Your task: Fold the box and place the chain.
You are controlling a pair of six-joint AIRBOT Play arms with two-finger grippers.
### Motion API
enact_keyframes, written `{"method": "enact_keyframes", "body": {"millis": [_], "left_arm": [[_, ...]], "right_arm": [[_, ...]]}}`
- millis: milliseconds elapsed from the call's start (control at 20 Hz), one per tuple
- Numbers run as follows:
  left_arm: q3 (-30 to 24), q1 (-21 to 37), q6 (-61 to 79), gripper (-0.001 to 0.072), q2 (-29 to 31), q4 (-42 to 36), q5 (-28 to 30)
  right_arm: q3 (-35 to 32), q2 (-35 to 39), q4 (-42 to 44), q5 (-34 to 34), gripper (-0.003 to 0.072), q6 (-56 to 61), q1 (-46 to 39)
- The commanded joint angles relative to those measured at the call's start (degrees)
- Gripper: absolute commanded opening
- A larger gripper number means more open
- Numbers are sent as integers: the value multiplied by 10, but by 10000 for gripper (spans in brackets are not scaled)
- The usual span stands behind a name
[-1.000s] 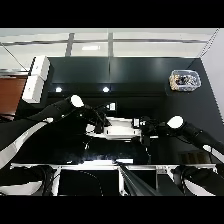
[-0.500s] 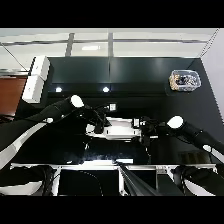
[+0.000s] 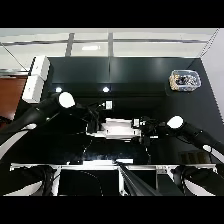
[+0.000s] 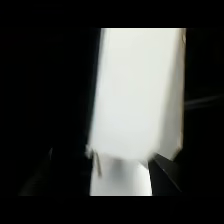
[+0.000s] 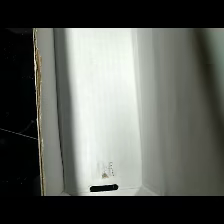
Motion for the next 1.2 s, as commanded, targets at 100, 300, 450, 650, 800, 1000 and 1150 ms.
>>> {"method": "enact_keyframes", "body": {"millis": [100,300,450,650,800,1000,1150], "left_arm": [[0,-1,-320,26,79,168,-173],[-22,-21,-403,26,82,48,-176],[-59,-38,-402,25,82,-98,-29],[-79,-39,-400,28,69,-198,200],[-78,-39,-365,27,37,-204,275],[-78,-39,-355,27,2,-203,297],[-78,-39,-324,27,-24,-203,255]], "right_arm": [[0,0,0,0,478,0,0],[0,0,0,1,477,0,0],[0,0,0,1,477,0,0],[0,0,0,1,478,0,0],[0,0,0,0,478,0,0],[0,0,0,1,478,0,0],[0,0,0,0,478,0,0]]}}
